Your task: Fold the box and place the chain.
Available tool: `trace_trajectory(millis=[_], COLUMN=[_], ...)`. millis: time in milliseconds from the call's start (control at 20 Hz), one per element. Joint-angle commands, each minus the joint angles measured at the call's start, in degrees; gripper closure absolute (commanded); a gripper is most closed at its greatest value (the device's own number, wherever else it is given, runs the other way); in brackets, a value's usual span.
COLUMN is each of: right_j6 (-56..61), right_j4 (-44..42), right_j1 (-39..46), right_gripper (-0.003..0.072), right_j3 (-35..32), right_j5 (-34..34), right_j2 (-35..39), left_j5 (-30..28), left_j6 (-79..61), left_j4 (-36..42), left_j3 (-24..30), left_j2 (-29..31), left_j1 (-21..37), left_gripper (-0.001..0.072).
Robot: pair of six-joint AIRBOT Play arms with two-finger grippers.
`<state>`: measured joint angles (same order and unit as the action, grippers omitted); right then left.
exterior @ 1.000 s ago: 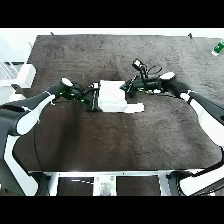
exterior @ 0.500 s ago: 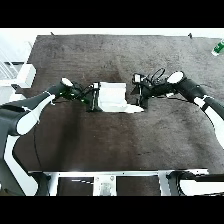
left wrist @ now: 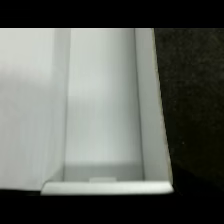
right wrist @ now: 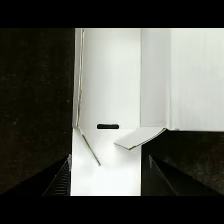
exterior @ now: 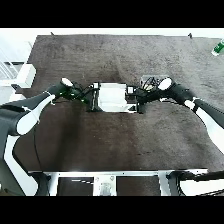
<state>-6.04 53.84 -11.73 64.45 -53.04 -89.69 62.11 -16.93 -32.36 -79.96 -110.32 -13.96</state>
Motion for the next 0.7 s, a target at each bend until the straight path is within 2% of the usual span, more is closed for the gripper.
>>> trace_trajectory(millis=[0, 100, 200, 450, 650], right_j6=[-0.2, -0.2, -0.17, -0.26, -0.35], right_j4=[-0.52, -1.31, -1.38, -5.66, -6.97], right_j1=[-1.05, -1.07, -1.2, -2.45, -2.91], right_gripper=[0.0128, 0.0133, 0.0265, 0.0402, 0.0404], right_j3=[-0.07, -0.07, -0.07, -0.07, -0.07], right_j5=[3.72, 3.74, 3.74, 4.07, 5.22], right_j2=[-0.81, -1.05, -1.42, -1.88, -2.58], left_j5=[-0.02, -0.04, -0.04, -0.07, -0.07], left_j6=[0.0, 0.0, 0.0, 0.0, 0.02], left_j4=[0.0, 0.0, 0.02, 0.04, 0.04], left_j3=[-0.02, -0.02, -0.02, -0.02, -0.02], left_j2=[-0.04, -0.04, -0.04, -0.04, -0.04], left_j1=[0.07, 0.07, 0.07, 0.07, 0.07], left_gripper=[0.0227, 0.0227, 0.0227, 0.0227, 0.0227])
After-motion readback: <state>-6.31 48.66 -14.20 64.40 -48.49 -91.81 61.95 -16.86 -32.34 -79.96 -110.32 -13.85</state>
